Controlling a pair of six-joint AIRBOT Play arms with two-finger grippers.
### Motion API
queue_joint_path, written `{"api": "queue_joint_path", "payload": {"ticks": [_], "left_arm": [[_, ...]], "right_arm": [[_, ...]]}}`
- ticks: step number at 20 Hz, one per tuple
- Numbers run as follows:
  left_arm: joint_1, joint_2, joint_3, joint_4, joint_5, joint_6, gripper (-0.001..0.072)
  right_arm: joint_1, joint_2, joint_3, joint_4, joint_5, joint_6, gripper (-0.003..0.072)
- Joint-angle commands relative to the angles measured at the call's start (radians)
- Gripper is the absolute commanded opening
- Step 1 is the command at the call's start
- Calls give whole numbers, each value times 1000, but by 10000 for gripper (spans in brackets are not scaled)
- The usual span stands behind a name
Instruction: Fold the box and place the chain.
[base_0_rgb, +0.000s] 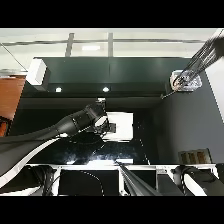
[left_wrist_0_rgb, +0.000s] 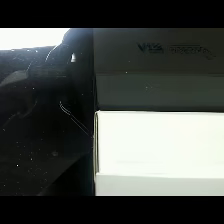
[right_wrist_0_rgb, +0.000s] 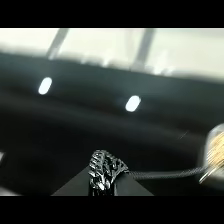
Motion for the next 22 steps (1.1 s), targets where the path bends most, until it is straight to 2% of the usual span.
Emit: {"api": "queue_joint_path", "payload": {"ticks": [1,3,6,10,15,22], "left_arm": [[1,-1,0,0,1,0,28],[1,-1,0,0,0,0,28],[1,-1,0,0,0,0,28],[1,-1,0,0,0,0,28],[1,-1,0,0,0,0,28],[1,-1,0,0,0,0,28]], "right_arm": [[100,54,-103,101,159,-53,35],[141,54,-163,187,199,-60,35],[201,53,-264,294,182,-67,35],[290,53,-358,377,50,-66,35],[373,40,-390,423,-122,-63,35],[380,19,-393,442,-230,-63,35]]}}
